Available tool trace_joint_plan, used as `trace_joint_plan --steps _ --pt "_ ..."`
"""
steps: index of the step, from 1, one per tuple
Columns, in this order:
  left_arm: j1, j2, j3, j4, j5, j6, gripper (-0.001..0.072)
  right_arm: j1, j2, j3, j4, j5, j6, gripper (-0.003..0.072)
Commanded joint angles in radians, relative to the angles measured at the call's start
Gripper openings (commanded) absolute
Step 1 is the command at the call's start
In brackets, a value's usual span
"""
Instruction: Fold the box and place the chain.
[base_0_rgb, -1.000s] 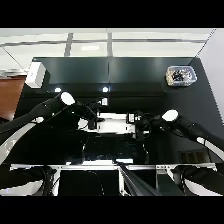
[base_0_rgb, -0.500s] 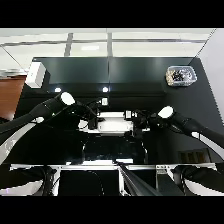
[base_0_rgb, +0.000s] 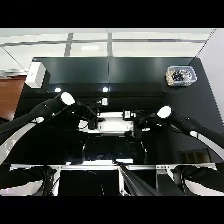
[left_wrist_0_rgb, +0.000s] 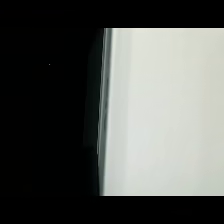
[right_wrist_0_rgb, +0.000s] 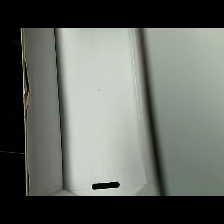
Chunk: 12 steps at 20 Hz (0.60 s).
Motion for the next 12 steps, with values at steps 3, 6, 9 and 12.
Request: trace_joint_plan --steps 3,6,9,12 --pt "0.000 0.000 0.000 0.001 -0.009 0.000 0.0029 0.008 -0.003 0.004 -0.020 -0.001 0.013 0.0664" --pt "0.000 0.000 0.000 0.001 -0.010 -0.001 0.0029 0.008 -0.003 0.004 -0.020 -0.003 0.016 0.0663" --pt "0.000 0.000 0.000 0.000 -0.010 -0.006 0.0030 0.008 -0.003 0.004 -0.020 -0.004 0.016 0.0663" --pt "0.002 0.010 0.000 0.001 -0.018 -0.008 0.0201 0.008 -0.003 0.004 -0.020 -0.003 0.016 0.0424"
